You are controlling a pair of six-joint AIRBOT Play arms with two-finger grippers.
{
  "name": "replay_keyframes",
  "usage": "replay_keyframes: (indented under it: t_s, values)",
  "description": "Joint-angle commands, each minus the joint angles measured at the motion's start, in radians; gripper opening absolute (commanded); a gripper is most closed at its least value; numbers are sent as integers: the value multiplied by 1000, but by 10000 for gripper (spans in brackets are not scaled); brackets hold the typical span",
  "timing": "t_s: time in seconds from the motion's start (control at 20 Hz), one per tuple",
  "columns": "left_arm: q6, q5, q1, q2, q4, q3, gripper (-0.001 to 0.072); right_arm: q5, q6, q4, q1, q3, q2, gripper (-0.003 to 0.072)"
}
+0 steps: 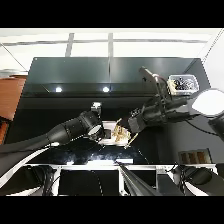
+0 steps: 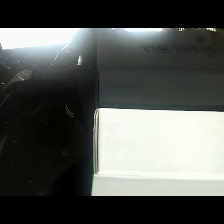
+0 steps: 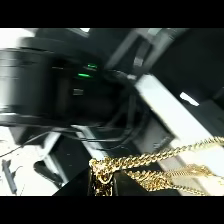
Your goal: Fold the box and place the chain.
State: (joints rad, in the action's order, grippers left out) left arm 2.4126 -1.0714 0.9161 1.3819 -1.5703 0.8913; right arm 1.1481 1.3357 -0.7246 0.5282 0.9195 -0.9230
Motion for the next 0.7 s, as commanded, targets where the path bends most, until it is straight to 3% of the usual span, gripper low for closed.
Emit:
replay_keyframes:
  t_s: [0.0, 0.1, 0.15, 0.2, 0.45, 0.65]
  values:
    - [0, 0, 0, 0, 0, 1, 31, -68, -2, -20, 10, -37, -33, 25]
    - [0, 0, 0, 0, 0, 1, 31, -67, -5, -22, 10, -37, -40, 54]
    - [0, 0, 0, 0, 0, 1, 31, -55, -6, -26, 4, -37, -39, 346]
    - [0, 0, 0, 0, 0, 1, 31, -35, -11, -34, -3, -37, -39, 528]
    - [-1, -4, 0, 0, 0, 1, 31, 149, -114, -55, -162, -30, -5, 521]
    - [-1, -5, 0, 0, 0, 1, 31, 201, -203, -303, -331, -43, 14, 521]
